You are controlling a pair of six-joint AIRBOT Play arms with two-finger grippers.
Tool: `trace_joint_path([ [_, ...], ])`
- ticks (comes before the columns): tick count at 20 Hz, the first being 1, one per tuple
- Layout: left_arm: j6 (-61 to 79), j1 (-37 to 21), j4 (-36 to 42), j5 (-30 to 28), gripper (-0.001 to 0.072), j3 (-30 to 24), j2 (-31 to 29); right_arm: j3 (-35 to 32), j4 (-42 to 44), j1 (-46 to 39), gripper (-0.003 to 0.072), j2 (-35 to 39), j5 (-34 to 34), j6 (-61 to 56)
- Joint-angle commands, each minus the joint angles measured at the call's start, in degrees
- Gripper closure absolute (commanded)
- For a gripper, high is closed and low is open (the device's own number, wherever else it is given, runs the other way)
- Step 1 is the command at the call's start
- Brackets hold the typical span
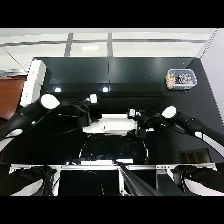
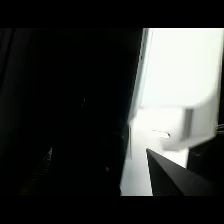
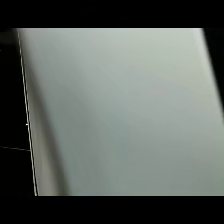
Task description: Fold the box and place the chain.
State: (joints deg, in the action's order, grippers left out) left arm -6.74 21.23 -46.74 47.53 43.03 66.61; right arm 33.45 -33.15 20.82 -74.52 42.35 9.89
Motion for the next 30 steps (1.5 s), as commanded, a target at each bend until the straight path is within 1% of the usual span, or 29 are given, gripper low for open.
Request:
trace_joint_path([
  [1, -22.99, -3.21, -5.07, 11.06, 0.0034, 0.04, -4.96, 0.07, 0.09, 0.0, 0.0678, 0.04, -0.07, -0.02],
  [2, -28.65, -3.1, -2.6, 14.71, 0.0236, -0.35, -4.68, 0.07, 0.09, 0.0, 0.0677, 0.04, -0.07, -0.02],
  [3, -32.85, -2.43, 1.11, 16.96, 0.0565, -1.27, -4.26, 0.07, 0.09, 0.0, 0.0677, 0.04, -0.04, -0.02],
  [4, -34.07, -1.27, 6.4, 17.86, 0.0673, -2.64, -3.67, 0.04, 0.09, 0.0, 0.0677, 0.04, -0.02, 0.0],
  [6, -33.92, 1.66, 18.29, 16.06, 0.0681, -4.33, -1.31, 0.07, 0.09, 0.0, 0.0677, 0.04, -0.02, -0.02],
  [7, -33.46, 3.17, 23.12, 13.25, 0.0682, -4.33, 0.37, 0.07, 0.09, 0.0, 0.0677, 0.04, -0.02, -0.02],
  [10, -29.44, 4.46, 35.26, -0.26, 0.0682, -4.2, 4.48, 0.07, 0.09, 0.0, 0.0678, 0.04, -0.02, -0.02],
  [11, -27.17, 4.02, 37.94, -3.52, 0.0682, -3.93, 5.57, 0.07, 0.09, 0.0, 0.0678, 0.04, -0.02, 0.0],
  [12, -25.62, 3.43, 38.64, -5.95, 0.0683, -3.43, 6.67, 0.07, 0.09, 0.0, 0.0677, 0.04, -0.02, 0.0],
  [13, -24.37, 2.93, 37.2, -7.45, 0.0683, -2.82, 7.82, 0.07, 0.09, 0.0, 0.0678, 0.04, -0.02, -0.02],
  [16, -24.5, 1.51, 29.49, -10.08, 0.0684, -1.75, 10.99, 0.07, 0.09, 0.0, 0.0677, 0.04, -0.02, -0.02],
  [17, -24.52, 1.49, 27.93, -9.79, 0.0683, -1.75, 11.8, 0.07, 0.09, 0.0, 0.0678, 0.04, -0.02, -0.02],
  [20, -24.52, 1.66, 23.21, -4.79, 0.0683, -1.75, 14.58, 0.07, 0.09, 0.0, 0.0678, 0.04, -0.02, -0.02],
  [21, -24.52, 1.64, 22.91, -3.67, 0.0684, -1.75, 15.28, 0.07, 0.09, 0.0, 0.0678, 0.04, -0.02, 0.0],
  [23, -24.55, 1.25, 22.91, -3.74, 0.0684, -1.62, 15.47, 0.07, 0.09, 0.0, 0.0677, 0.04, -0.02, -0.02],
  [25, -24.79, 0.13, 20.41, -3.1, 0.0684, 0.15, 14.51, 0.07, 0.09, 0.0, 0.0677, 0.04, 0.0, -0.02],
  [26, -25.38, -0.85, 18.4, -1.81, 0.0685, 1.49, 13.16, 0.07, 0.09, 0.0, 0.0678, 0.04, -0.02, -0.02],
  [28, -28.15, -3.17, 13.62, 2.21, 0.0685, 3.61, 9.11, 0.07, 0.09, 0.0, 0.0677, 0.04, -0.02, 0.0],
  [30, -29.92, -5.51, 9.53, 5.27, 0.0684, 2.75, 3.61, 0.07, 0.09, 0.0, 0.0677, 0.04, -0.02, 0.0],
])
